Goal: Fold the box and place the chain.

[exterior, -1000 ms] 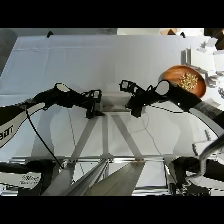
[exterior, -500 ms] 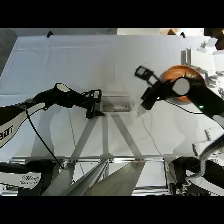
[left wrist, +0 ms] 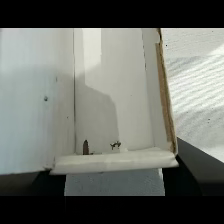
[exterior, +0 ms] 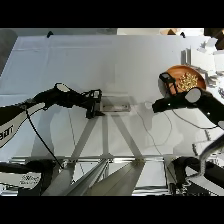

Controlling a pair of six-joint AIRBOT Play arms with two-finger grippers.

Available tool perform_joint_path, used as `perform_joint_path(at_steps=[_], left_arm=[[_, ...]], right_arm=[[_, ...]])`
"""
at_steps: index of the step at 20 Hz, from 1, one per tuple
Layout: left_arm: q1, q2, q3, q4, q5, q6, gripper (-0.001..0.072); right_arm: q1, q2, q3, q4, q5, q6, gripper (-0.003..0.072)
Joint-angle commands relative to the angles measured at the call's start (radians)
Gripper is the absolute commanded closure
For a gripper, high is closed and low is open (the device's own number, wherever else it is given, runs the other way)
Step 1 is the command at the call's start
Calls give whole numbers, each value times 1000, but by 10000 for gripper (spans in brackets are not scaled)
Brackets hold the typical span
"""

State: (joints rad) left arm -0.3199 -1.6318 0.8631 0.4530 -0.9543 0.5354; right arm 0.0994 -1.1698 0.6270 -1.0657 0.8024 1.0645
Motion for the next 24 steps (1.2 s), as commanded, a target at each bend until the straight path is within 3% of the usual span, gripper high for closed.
perform_joint_path(at_steps=[1,5,12,24], left_arm=[[0,0,0,0,0,0,499],[0,0,0,0,0,0,499],[0,0,0,0,0,0,499],[0,0,0,0,0,0,499]], right_arm=[[-5,-73,-63,290,-54,-98,681],[47,-172,-63,445,-120,-137,683],[87,-185,-63,727,-50,-321,679],[88,-73,-63,775,-14,-328,677]])
